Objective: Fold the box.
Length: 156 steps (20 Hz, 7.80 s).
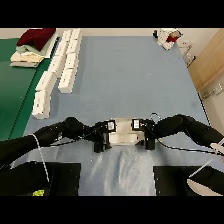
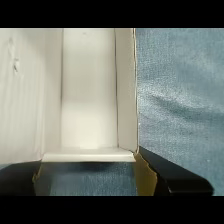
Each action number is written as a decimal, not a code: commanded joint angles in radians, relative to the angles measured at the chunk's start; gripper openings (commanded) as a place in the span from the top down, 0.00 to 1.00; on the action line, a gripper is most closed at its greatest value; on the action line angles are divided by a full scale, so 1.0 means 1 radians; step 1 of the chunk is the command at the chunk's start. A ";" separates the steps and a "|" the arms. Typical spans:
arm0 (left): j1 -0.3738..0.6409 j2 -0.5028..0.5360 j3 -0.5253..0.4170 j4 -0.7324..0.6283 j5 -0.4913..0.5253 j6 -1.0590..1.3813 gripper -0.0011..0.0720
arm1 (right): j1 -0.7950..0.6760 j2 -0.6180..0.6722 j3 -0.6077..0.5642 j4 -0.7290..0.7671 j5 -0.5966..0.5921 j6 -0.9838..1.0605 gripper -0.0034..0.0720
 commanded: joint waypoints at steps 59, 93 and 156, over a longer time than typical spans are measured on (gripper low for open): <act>0.000 -0.014 0.015 0.016 0.007 -0.032 0.34 | 0.004 0.159 0.029 -0.232 -0.108 0.321 0.00; 0.000 -0.014 0.015 0.016 0.007 -0.033 0.34 | 0.024 -0.143 0.172 0.167 0.119 1.369 0.74; 0.000 -0.014 0.015 0.016 0.007 -0.032 0.34 | 0.081 0.167 0.025 -0.086 -0.020 0.225 0.17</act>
